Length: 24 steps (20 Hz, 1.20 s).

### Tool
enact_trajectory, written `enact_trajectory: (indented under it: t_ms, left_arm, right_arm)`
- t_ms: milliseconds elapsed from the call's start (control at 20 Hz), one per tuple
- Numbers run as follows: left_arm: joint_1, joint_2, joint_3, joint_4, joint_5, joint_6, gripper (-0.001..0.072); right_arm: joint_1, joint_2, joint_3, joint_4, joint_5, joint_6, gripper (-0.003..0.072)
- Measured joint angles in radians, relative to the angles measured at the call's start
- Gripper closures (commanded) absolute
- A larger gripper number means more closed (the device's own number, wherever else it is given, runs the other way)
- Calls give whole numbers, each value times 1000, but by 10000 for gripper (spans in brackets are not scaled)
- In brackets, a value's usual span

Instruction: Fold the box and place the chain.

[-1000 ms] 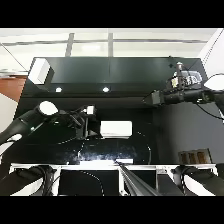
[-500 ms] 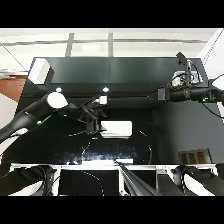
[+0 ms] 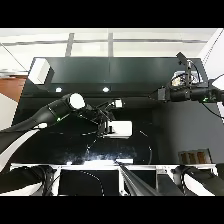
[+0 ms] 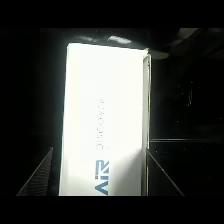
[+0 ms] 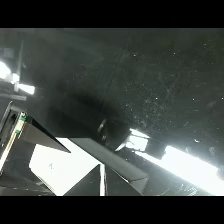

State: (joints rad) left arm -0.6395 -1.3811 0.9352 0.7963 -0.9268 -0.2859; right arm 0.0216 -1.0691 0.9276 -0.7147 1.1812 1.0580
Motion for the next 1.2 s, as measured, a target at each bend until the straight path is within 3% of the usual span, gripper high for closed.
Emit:
enact_trajectory:
  t_ms: [800, 1200]
  left_arm:
    - [-14, -11, 2, 2, 0, -10, -11]
    - [-59, -11, 2, 89, 26, -100, -11]
  right_arm:
    - [0, 0, 0, -2, 0, 0, 644]
    - [0, 0, 0, -2, 0, 0, 644]
